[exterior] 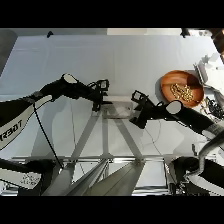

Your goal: Fold the box and place the chain.

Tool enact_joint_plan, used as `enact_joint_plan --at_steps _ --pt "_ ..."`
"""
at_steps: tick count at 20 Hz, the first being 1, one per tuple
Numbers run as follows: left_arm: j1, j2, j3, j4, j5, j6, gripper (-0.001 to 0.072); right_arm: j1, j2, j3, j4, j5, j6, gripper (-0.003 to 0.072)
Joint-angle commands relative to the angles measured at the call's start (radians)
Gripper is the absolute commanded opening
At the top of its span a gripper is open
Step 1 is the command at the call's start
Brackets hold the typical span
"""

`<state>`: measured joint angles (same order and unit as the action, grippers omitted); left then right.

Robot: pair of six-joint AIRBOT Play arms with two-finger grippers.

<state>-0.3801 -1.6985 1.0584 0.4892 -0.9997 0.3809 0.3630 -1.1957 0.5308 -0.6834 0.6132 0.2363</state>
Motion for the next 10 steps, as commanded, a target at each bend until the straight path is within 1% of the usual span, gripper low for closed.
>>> enact_joint_plan --at_steps 1,4,8,10 --pt "0.0 -0.001 0.0 0.0 0.0 0.0 0.0009 -0.024 -0.002 0.01 0.003 -0.005 -0.003 0.0666" --pt "0.0 -0.001 0.0 0.0 0.0 0.0 0.0009 -0.024 -0.024 0.037 0.004 -0.004 -0.009 0.0665" --pt "0.0 -0.001 0.0 0.0 0.0 0.0 0.0009 -0.025 -0.111 0.093 0.008 0.005 -0.02 0.0664" --pt "0.0 -0.001 0.0 0.0 0.0 0.0 0.0009 -0.024 -0.126 0.109 0.007 0.009 -0.121 0.0664"
